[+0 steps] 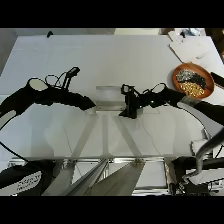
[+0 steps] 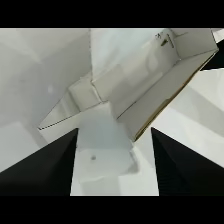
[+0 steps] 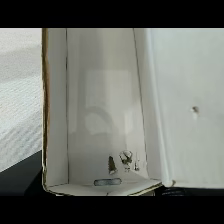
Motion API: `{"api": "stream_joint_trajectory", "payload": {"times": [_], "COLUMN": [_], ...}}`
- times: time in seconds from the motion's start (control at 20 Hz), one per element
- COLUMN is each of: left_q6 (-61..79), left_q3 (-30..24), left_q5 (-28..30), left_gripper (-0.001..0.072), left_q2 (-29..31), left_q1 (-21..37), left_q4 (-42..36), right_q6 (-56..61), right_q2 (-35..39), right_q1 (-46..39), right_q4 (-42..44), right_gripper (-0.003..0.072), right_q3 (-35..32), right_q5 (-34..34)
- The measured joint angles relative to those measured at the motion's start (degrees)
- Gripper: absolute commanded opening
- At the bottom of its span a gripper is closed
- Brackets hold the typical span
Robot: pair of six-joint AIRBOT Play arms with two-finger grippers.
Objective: Fold the box and place the chain.
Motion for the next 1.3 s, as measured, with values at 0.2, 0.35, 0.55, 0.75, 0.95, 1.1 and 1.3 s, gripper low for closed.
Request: {"api": "stream_joint_trajectory", "payload": {"times": [0.2, 0.35, 0.55, 0.75, 0.95, 1.1, 1.3], "left_q6": [0.0, -0.02, -1.57, -6.14, -12.04, -14.82, -16.33], "left_q3": [0.0, 0.0, 0.0, 0.0, 0.0, 0.0, 0.0], "left_q5": [-0.07, -0.31, -0.44, 0.39, 4.07, 5.55, 3.78], "left_gripper": [0.0534, 0.0532, 0.052, 0.0518, 0.0507, 0.0376, 0.0164], "left_q2": [0.85, 1.03, 1.09, 1.11, 1.11, 0.9, -1.44], "left_q1": [2.62, 3.37, 3.93, 4.98, 6.4, 6.95, 6.78], "left_q4": [1.03, 4.76, 9.57, 11.26, 11.87, 12.37, 13.38], "right_q6": [0.0, 0.0, 0.0, 0.0, 0.0, 0.0, 0.0], "right_q2": [0.0, -0.02, -0.02, -0.02, -0.02, -0.02, -0.02], "right_q1": [0.0, 0.0, 0.0, 0.0, 0.0, 0.0, 0.0], "right_q4": [0.0, 0.0, -0.02, 0.0, 0.0, 0.0, 0.0], "right_gripper": [0.0502, 0.0502, 0.0502, 0.0502, 0.0502, 0.0502, 0.0502], "right_q3": [0.0, 0.0, 0.0, 0.0, 0.0, 0.0, 0.0], "right_q5": [0.0, 0.0, 0.0, 0.02, 0.0, 0.0, 0.0]}}
